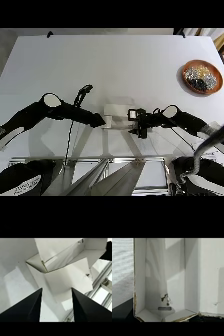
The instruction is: Fold the box and place the chain.
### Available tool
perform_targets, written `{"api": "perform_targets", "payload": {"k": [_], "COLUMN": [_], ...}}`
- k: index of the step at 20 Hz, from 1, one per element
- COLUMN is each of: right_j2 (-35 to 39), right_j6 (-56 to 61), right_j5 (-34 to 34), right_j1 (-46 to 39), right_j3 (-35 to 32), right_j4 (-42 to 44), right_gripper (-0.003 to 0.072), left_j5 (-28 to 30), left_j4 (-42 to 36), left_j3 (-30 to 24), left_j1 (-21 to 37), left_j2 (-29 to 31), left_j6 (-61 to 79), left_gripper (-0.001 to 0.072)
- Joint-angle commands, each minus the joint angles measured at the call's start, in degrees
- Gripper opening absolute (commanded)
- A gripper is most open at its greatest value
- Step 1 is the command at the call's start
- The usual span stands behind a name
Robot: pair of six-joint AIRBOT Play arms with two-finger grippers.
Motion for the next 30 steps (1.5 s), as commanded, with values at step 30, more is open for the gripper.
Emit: {"api": "perform_targets", "payload": {"k": [30], "right_j2": [0.0], "right_j6": [0.0], "right_j5": [0.0], "right_j1": [0.0], "right_j3": [0.0], "right_j4": [0.0], "right_gripper": [0.0301], "left_j5": [1.8], "left_j4": [28.4], "left_j3": [13.9], "left_j1": [-12.1], "left_j2": [-7.5], "left_j6": [-34.2], "left_gripper": [0.0464]}}
